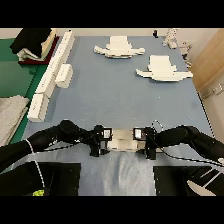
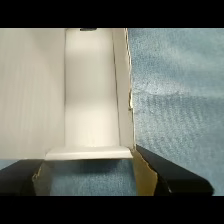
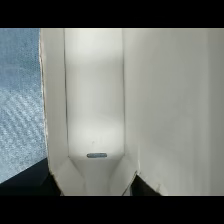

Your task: Fold the box.

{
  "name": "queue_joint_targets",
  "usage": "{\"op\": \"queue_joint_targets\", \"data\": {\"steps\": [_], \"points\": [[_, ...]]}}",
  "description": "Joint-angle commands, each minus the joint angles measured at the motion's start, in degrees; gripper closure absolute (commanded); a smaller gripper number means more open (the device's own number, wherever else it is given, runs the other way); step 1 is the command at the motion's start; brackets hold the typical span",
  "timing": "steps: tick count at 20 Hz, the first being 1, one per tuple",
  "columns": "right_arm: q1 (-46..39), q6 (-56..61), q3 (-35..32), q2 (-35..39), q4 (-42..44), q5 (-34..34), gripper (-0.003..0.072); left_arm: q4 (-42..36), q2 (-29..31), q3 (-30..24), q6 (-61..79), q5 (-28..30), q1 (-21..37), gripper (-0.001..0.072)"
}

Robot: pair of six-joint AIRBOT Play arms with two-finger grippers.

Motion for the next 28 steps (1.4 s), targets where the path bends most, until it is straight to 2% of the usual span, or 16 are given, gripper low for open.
{"op": "queue_joint_targets", "data": {"steps": [1, 12, 13, 14, 28], "points": [[0.0, 0.04, 0.0, 0.04, 0.04, 0.0, 0.0136, 0.94, -0.7, 0.5, -1.66, 1.66, -1.18, -0.0011], [0.0, 0.04, 0.0, 0.04, 0.02, 0.0, 0.0135, 5.07, -2.64, 2.34, -6.6, 1.44, -2.05, -0.0011], [0.0, 0.04, 0.0, 0.04, 0.02, 0.0, 0.0136, 5.03, -2.69, 2.36, -6.6, 1.4, -2.05, 0.0077], [0.0, 0.04, 0.0, 0.04, 0.02, 0.0, 0.0135, 5.18, -2.78, 2.43, -6.62, 1.25, -2.05, 0.0116], [0.0, 0.04, 0.02, 0.04, 0.02, 0.0, 0.0135, 5.16, -2.89, 2.62, -6.69, 0.83, -2.05, 0.011]]}}
